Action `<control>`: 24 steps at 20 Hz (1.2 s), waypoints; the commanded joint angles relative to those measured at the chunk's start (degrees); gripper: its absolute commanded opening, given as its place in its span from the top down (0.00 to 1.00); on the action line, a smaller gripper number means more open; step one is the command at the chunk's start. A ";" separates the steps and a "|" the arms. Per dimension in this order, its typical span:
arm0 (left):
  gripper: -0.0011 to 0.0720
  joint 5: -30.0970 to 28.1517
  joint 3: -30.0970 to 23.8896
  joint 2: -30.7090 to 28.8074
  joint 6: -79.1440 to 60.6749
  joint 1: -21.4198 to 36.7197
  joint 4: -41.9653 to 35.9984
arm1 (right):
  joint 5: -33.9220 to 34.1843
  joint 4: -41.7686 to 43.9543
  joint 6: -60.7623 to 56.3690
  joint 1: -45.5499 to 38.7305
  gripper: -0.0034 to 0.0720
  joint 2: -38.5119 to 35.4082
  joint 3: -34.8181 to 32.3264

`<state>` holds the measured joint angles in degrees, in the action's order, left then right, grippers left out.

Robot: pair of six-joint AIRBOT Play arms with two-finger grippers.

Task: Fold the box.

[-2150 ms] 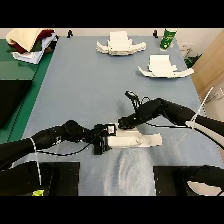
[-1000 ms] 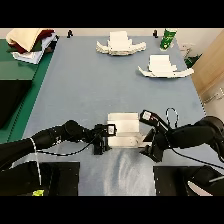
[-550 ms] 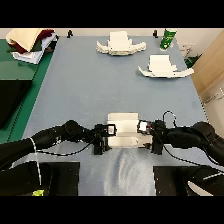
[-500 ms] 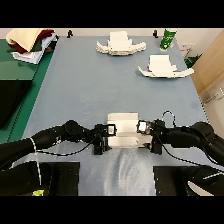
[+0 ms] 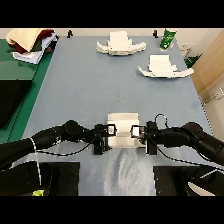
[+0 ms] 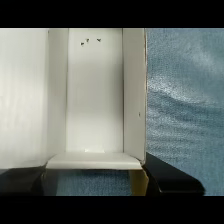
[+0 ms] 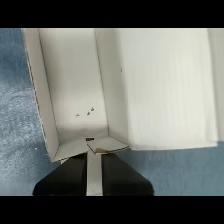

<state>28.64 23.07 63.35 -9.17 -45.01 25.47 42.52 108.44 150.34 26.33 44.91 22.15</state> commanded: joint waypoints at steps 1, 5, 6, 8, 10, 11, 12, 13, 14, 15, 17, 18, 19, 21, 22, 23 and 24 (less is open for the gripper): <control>0.28 -0.02 0.04 -0.07 0.00 0.00 0.00 | -2.45 0.85 0.83 1.14 0.84 0.48 0.04; 0.28 -0.02 0.04 -0.07 0.00 0.00 0.00 | -4.90 1.42 1.57 2.38 0.82 0.50 0.04; 0.28 -0.02 0.04 -0.07 0.00 0.00 0.00 | -5.05 2.03 2.19 2.36 0.81 0.50 0.04; 0.28 -0.02 0.04 -0.07 0.00 0.00 0.00 | -5.75 3.10 2.29 2.36 0.45 0.50 0.02; 0.28 -0.02 0.04 -0.07 0.00 0.00 0.00 | -6.62 3.78 2.32 2.36 0.09 0.50 0.02; 0.28 -0.02 0.04 -0.07 0.00 0.00 0.00 | -6.71 3.91 2.29 2.36 0.09 0.50 0.02; 0.28 -0.02 0.04 -0.07 0.00 0.00 0.00 | -6.69 3.89 2.32 2.36 0.09 0.50 0.02; 0.28 -0.02 0.04 -0.07 0.00 0.00 0.00 | -6.67 3.87 2.29 2.36 0.09 0.50 0.02; 0.28 -0.02 0.04 -0.07 0.00 0.00 0.00 | -6.64 3.87 2.29 2.36 0.09 0.50 0.02; 0.28 -0.02 0.04 -0.07 -0.02 0.00 0.00 | -6.45 3.82 2.29 2.36 0.10 0.48 0.02; 0.28 -0.02 0.04 -0.07 0.00 0.00 0.00 | -5.31 2.71 1.84 2.34 0.24 0.35 0.07; 0.28 -0.02 0.04 -0.07 0.00 0.00 0.00 | -3.10 0.83 -1.14 2.23 0.53 -0.04 0.35; 0.28 -0.02 0.04 -0.07 0.00 0.00 0.00 | -0.52 -2.86 -7.39 2.23 0.72 -0.63 0.83; 0.28 -0.02 0.04 -0.07 0.00 0.00 0.00 | 4.96 -13.86 -26.97 2.23 0.95 -2.12 1.97; 0.28 -0.02 0.04 -0.07 0.00 0.00 0.00 | 7.85 -19.98 -37.38 2.23 0.95 -2.93 2.56; 0.28 -0.02 0.04 -0.07 0.00 0.00 0.00 | 11.19 -26.75 -46.64 2.16 0.95 -3.98 3.26; 0.28 -0.02 0.04 -0.07 0.00 0.00 0.00 | 14.32 -31.65 -53.05 2.08 0.95 -5.16 3.89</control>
